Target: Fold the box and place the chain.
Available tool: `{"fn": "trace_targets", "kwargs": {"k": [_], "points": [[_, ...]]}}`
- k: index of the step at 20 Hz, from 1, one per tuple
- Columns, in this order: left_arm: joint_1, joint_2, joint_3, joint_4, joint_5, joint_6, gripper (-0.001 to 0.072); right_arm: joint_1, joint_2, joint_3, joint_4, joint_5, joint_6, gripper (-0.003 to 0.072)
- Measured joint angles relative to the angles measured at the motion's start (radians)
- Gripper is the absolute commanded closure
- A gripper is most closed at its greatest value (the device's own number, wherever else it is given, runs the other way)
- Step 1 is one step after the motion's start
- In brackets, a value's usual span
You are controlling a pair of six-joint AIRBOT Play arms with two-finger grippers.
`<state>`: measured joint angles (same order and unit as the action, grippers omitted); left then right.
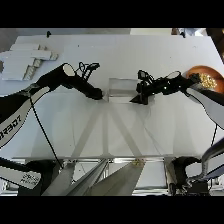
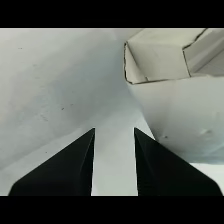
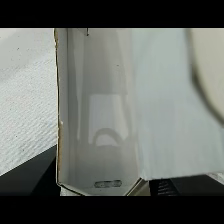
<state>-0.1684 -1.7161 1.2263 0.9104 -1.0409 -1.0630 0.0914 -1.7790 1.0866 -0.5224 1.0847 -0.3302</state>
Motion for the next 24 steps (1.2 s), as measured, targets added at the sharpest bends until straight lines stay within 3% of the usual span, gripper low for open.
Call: {"fn": "trace_targets", "kwargs": {"k": [9,14,16,18,24], "points": [[0.017,0.002,0.000,-0.066,0.028,-0.031,0.0431,0.000,0.000,0.000,0.000,0.000,0.000,0.0351],[0.050,0.021,0.000,-0.177,0.037,0.005,0.0419,0.000,0.000,0.000,0.000,0.000,0.000,0.0351],[0.050,0.026,0.000,-0.223,0.017,0.053,0.0400,0.000,0.000,0.000,0.000,0.000,0.000,0.0351],[0.046,0.028,0.000,-0.254,-0.005,0.108,0.0298,0.000,0.000,0.000,0.000,0.000,0.000,0.0351],[0.024,0.018,-0.002,-0.285,-0.015,0.240,0.0203,0.000,0.000,0.000,0.000,0.000,0.000,0.0351]]}}
